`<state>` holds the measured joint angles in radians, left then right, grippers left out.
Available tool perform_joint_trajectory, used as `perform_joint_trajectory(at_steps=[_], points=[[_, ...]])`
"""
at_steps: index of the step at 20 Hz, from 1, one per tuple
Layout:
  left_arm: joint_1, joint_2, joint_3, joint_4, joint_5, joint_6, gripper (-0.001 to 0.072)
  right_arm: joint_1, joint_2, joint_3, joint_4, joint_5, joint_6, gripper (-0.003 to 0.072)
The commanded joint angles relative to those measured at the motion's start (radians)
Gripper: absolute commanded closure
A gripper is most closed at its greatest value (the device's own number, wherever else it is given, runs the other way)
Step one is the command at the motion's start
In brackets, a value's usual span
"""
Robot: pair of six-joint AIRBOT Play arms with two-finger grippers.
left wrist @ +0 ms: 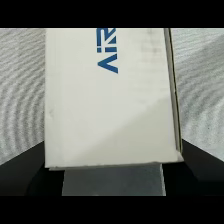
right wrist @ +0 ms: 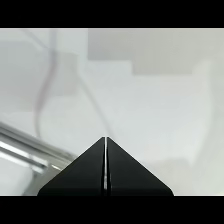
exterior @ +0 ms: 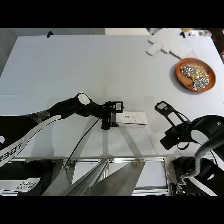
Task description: Fold the box and place the chain.
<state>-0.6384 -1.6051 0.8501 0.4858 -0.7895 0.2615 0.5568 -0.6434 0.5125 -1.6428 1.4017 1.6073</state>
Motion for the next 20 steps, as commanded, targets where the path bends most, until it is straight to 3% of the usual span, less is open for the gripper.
perform_joint_trajectory(at_steps=[1,5,6,9,12,16,20], points=[[0.0,0.0,0.0,-0.008,0.0,0.0,0.0454,0.0,0.028,0.0,-0.126,0.097,0.131,0.0671],[0.001,0.0,0.0,-0.028,0.001,0.0,0.048,0.0,0.028,0.0,-0.129,0.011,0.256,0.0671],[0.001,0.002,0.0,-0.026,0.0,0.0,0.0702,0.0,0.028,0.0,-0.129,-0.011,0.281,0.0671],[0.009,0.053,0.0,0.011,0.017,-0.074,0.0705,-0.061,0.027,0.0,-0.124,-0.083,0.307,0.0672],[0.08,0.179,0.0,0.148,0.019,-0.416,0.0706,-0.303,0.009,0.0,-0.081,-0.087,0.23,0.0672],[0.291,0.372,0.0,0.426,0.005,-0.867,0.0708,-0.647,-0.005,0.0,-0.043,-0.109,0.108,0.067],[0.521,0.524,-0.006,0.591,-0.03,-1.089,0.0709,-0.827,-0.005,0.0,-0.058,-0.103,0.124,0.0667]])
